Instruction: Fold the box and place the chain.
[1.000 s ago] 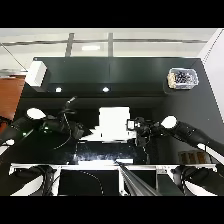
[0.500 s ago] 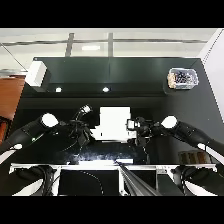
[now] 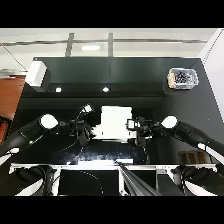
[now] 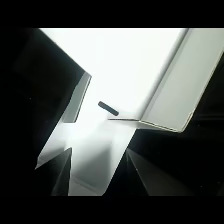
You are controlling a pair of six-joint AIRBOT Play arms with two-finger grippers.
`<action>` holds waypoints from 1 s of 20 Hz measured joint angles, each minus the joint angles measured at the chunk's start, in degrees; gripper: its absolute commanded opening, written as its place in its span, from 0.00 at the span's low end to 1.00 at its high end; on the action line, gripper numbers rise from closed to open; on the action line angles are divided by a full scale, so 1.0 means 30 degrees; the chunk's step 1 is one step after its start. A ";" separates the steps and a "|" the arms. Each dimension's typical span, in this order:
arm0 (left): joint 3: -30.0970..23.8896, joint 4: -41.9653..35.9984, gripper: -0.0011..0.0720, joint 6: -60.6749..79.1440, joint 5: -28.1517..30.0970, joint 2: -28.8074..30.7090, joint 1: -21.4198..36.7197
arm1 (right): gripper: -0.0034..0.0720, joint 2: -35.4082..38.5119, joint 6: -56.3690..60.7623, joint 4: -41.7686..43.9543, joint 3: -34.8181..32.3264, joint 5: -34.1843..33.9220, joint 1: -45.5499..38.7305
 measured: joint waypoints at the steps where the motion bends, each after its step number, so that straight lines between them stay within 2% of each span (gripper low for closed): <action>1: 0.0007 0.0044 0.59 0.0015 -0.0182 0.0153 0.0095 | 0.87 0.0000 0.0007 0.0000 -0.0007 -0.0007 0.0000; 5: 0.0015 0.0219 0.60 0.2382 -0.0248 0.0415 0.0124 | 0.87 0.0000 0.0007 0.0000 0.0000 0.0000 0.0000; 11: 0.0022 0.0270 0.60 0.5923 0.1916 0.0066 -0.1042 | 0.87 0.0000 0.0007 -0.0007 0.0000 -0.0007 0.0000; 16: 0.0022 0.0277 0.59 0.6783 0.2550 -0.0226 -0.1647 | 0.86 0.0000 0.0000 -0.0007 0.0000 0.0000 0.0000; 18: 0.0022 0.0117 0.55 0.6958 0.2594 -0.0262 -0.1734 | 0.87 0.0000 0.0007 -0.0007 0.0000 0.0000 0.0000; 19: 0.0022 -0.0117 0.51 0.7016 0.2645 -0.0277 -0.1756 | 0.87 0.0000 0.0007 0.0000 0.0000 -0.0007 0.0000; 20: 0.0022 -0.0444 0.40 0.7067 0.2637 -0.0284 -0.1770 | 0.87 0.0000 0.0000 -0.0007 0.0000 -0.0007 0.0000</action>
